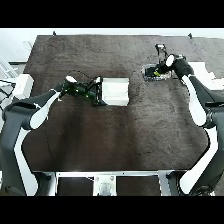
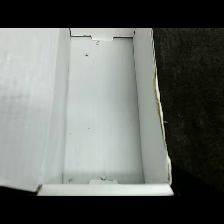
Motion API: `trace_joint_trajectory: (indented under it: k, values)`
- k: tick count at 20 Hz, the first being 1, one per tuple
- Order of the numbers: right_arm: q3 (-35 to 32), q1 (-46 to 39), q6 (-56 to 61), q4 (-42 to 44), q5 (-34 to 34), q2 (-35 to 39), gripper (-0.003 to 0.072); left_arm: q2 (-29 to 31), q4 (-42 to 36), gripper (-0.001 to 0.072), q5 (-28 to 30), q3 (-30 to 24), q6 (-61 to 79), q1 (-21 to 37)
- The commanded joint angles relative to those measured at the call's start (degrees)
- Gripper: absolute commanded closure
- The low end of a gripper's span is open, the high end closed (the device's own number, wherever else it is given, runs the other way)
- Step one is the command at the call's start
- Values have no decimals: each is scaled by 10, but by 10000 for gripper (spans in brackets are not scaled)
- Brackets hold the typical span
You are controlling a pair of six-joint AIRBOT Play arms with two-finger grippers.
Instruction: Fold the box and place the chain.
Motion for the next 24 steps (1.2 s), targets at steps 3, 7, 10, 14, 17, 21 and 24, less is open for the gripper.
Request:
trace_joint_trajectory:
  k: [3, 7, 10, 14, 17, 21, 24]
  values:
    - [2, 0, -1, 1, 0, 52, 678, 0, 0, 255, 0, 0, 0, 0]
    - [2, 6, -10, 1, 45, 118, 677, 0, 0, 255, 0, 0, 0, 0]
    - [2, 26, -47, -1, 59, 206, 678, 0, 0, 255, 0, 0, 0, 0]
    - [2, 63, -61, -29, 41, 335, 678, 0, 0, 255, 0, 0, 0, 0]
    - [2, 106, -69, -57, 19, 421, 679, 0, 0, 255, 0, 0, 0, 0]
    - [1, 159, -72, -64, 46, 479, 678, 0, 0, 255, 0, 0, 0, 0]
    - [-6, 186, -69, -63, 103, 482, 678, 0, 0, 255, 0, 0, 0, 0]
